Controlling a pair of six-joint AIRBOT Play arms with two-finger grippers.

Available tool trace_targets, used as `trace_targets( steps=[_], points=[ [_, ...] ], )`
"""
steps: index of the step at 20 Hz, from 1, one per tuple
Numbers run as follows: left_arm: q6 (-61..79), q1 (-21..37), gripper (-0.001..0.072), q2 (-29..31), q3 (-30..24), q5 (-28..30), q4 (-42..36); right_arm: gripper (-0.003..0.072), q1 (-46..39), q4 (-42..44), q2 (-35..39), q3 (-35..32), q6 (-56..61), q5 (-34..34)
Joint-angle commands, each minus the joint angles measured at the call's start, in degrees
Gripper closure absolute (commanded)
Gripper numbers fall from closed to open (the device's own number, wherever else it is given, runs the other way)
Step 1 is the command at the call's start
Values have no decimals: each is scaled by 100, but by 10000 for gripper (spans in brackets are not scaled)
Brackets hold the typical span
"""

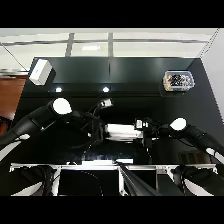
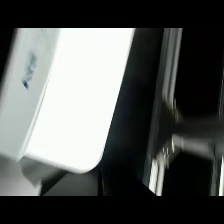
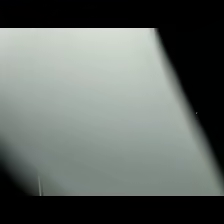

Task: Fold the box and place the chain.

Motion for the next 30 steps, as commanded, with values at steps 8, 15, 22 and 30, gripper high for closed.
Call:
trace_targets(
  steps=[8, 15, 22, 30],
  points=[
    [339, -57, 684, -1027, -59, 2288, -588, 272, 2, 2, -4, 0, 2, -4],
    [-63, -81, 684, -1237, 149, 1480, 577, 272, 2, 2, -4, -2, 2, -7],
    [-525, 442, 682, 271, 251, 673, 1812, 272, 2, 2, -4, -2, 2, -7],
    [1563, 608, -2, 487, -719, 555, 1740, 272, 2, 2, -4, -2, 2, -7]
  ],
)
